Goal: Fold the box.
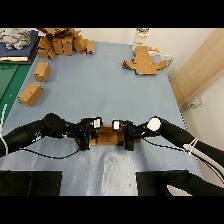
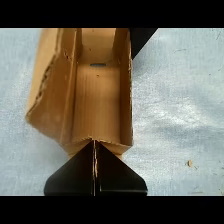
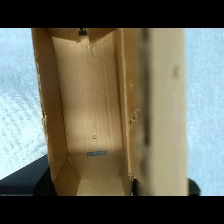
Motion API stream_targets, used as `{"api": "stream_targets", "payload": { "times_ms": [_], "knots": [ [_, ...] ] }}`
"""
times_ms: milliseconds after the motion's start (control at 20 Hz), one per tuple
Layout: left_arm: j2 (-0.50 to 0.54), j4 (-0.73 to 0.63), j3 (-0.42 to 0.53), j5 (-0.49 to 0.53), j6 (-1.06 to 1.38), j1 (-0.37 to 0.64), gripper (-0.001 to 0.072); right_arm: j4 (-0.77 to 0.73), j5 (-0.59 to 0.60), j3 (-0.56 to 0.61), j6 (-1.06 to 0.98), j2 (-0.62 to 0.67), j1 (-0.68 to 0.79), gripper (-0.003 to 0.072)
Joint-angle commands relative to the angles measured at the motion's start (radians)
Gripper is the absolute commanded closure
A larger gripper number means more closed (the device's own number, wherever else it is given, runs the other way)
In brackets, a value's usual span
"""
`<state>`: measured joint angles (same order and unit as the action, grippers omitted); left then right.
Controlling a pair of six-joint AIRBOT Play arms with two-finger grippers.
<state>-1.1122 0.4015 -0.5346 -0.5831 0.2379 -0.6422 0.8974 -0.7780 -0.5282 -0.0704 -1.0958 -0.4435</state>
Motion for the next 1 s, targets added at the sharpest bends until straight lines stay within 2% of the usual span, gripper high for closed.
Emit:
{"api": "stream_targets", "payload": {
  "times_ms": [0, 100, 150, 200, 500, 550, 600, 950],
  "knots": [
    [-0.001, -0.009, 0.000, -0.001, 0.009, 0.000, 0.0695, 0.000, -0.001, 0.000, 0.000, 0.000, -0.001, 0.0109],
    [-0.002, -0.009, 0.000, -0.003, 0.009, 0.000, 0.0692, 0.000, -0.001, 0.000, 0.000, 0.000, -0.001, 0.0109],
    [-0.002, -0.009, 0.000, -0.003, 0.008, 0.000, 0.0498, 0.000, 0.000, 0.000, 0.000, 0.000, -0.001, 0.0109],
    [-0.002, -0.010, 0.000, -0.002, 0.008, 0.000, 0.0374, 0.000, -0.001, 0.000, 0.000, 0.000, -0.001, 0.0108],
    [-0.002, -0.010, 0.000, -0.003, 0.008, 0.000, 0.0375, 0.000, 0.000, 0.000, 0.000, 0.000, -0.001, 0.0108],
    [-0.002, -0.010, 0.000, -0.003, 0.008, 0.000, 0.0312, 0.000, 0.000, 0.000, 0.000, 0.000, -0.001, 0.0109],
    [-0.002, -0.010, 0.000, -0.003, 0.007, 0.000, 0.0215, 0.000, 0.000, 0.000, 0.000, 0.000, -0.001, 0.0109],
    [-0.002, -0.013, 0.000, -0.003, 0.006, 0.000, 0.0209, 0.000, 0.000, 0.000, 0.000, 0.000, -0.001, 0.0109]
  ]
}}
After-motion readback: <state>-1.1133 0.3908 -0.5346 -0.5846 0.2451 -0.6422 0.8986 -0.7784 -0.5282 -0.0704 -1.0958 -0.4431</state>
